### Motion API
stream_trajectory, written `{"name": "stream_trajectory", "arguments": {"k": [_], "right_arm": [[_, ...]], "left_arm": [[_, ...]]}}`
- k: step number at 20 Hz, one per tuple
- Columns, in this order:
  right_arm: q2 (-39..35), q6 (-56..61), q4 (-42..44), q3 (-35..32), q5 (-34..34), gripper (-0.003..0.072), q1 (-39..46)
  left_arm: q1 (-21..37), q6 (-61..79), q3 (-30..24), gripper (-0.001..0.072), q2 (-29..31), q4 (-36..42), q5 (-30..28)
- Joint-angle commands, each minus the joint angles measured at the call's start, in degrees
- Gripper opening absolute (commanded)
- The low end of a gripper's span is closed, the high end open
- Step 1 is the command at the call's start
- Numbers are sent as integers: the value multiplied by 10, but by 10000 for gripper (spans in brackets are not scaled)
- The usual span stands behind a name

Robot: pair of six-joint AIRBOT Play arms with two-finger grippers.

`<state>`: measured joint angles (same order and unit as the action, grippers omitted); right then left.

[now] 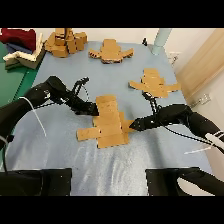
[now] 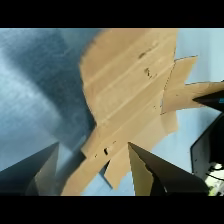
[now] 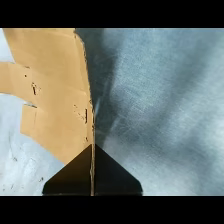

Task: Fold the box.

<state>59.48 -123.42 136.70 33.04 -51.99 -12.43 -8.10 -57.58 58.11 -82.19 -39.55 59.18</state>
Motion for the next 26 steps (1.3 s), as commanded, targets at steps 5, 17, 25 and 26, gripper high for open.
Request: {"name": "stream_trajectory", "arguments": {"k": [5,17,25,26], "right_arm": [[-13,0,-2,-9,4,2,-5],[-13,0,-4,-9,-7,3,-5],[-13,0,-4,-9,-7,3,-5],[-13,0,-4,-9,-7,4,-5]], "left_arm": [[24,218,57,644,-127,207,27],[17,262,111,349,-175,204,200],[16,272,111,12,-175,189,214],[16,272,111,12,-175,189,211]]}}
